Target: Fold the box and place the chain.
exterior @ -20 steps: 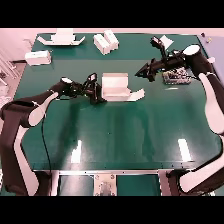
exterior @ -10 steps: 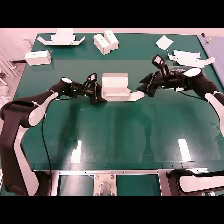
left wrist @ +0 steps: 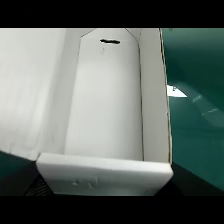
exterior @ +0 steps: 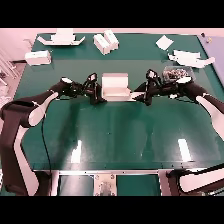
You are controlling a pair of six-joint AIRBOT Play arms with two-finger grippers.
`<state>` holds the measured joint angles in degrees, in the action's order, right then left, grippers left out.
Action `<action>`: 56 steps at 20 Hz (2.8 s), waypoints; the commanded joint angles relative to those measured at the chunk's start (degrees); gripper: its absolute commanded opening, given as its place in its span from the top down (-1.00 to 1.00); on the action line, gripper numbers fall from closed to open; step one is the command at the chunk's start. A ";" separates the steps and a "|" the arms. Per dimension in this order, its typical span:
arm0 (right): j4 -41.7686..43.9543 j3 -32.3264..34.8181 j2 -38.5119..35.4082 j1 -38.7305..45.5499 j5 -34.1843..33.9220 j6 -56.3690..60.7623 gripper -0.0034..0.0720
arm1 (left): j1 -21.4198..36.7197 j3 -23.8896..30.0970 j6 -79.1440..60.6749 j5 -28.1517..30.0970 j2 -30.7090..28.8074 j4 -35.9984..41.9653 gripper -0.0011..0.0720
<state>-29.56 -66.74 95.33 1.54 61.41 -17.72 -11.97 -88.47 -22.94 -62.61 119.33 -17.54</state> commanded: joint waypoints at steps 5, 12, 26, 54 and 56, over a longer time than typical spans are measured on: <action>0.59 -8.07 6.69 -0.02 3.91 -4.02 -0.39 | 0.04 0.02 -0.02 0.00 -0.04 0.00 -0.76; 0.46 -10.43 10.36 0.02 4.09 -5.07 -0.23 | 0.04 0.02 -0.02 -0.02 -0.04 0.00 -0.76; 4.09 -11.10 11.43 -3.32 5.75 -5.46 0.22 | 0.04 0.02 -0.02 -0.46 -0.04 0.00 -0.76; 7.06 -11.17 14.40 -5.05 4.42 -12.79 -0.45 | 0.04 0.02 -0.02 -0.57 -0.04 0.00 -0.76; 7.08 -11.17 14.40 -5.03 4.42 -12.79 -0.45 | 0.04 0.02 -0.02 -0.55 -0.04 0.02 -0.76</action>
<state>-22.50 -77.84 109.69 -3.49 66.00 -30.17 -11.92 -88.47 -22.96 -63.22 119.33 -17.54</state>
